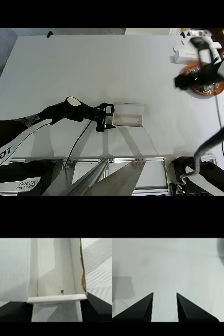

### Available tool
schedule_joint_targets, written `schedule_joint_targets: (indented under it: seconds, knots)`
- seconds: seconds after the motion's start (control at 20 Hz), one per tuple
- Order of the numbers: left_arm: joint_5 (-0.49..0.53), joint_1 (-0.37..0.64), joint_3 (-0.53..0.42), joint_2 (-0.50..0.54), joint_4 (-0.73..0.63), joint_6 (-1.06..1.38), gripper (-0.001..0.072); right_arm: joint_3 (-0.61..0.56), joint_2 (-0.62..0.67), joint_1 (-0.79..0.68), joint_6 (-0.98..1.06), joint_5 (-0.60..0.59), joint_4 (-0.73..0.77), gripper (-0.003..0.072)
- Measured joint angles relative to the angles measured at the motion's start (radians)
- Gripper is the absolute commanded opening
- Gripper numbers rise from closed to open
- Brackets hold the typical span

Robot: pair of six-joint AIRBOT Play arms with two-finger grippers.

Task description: Fold the box and place the chain.

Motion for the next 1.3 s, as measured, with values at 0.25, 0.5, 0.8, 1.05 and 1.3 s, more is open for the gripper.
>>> schedule_joint_targets:
  seconds: [0.25, 0.5, 0.8, 1.05, 1.3]
  knots:
    - [0.0, 0.0, 0.0, 0.0, 0.0, 0.0, 0.0252, 0.224, -0.288, -0.283, -0.048, -0.075, -0.008, 0.0292]
    - [0.0, 0.0, 0.0, 0.0, 0.0, -0.001, 0.0252, 0.298, -0.489, -0.432, -0.059, -0.153, -0.01, 0.0277]
    - [0.0, 0.0, 0.0, 0.0, -0.001, -0.001, 0.0252, 0.314, -0.607, -0.483, -0.077, -0.206, -0.006, 0.0277]
    - [0.0, 0.0, 0.0, 0.0, -0.001, -0.001, 0.0252, 0.317, -0.656, -0.49, -0.086, -0.211, 0.002, 0.0225]
    - [0.0, 0.0, 0.0, 0.0, -0.001, -0.001, 0.0252, 0.317, -0.695, -0.492, -0.088, -0.208, 0.005, 0.0176]
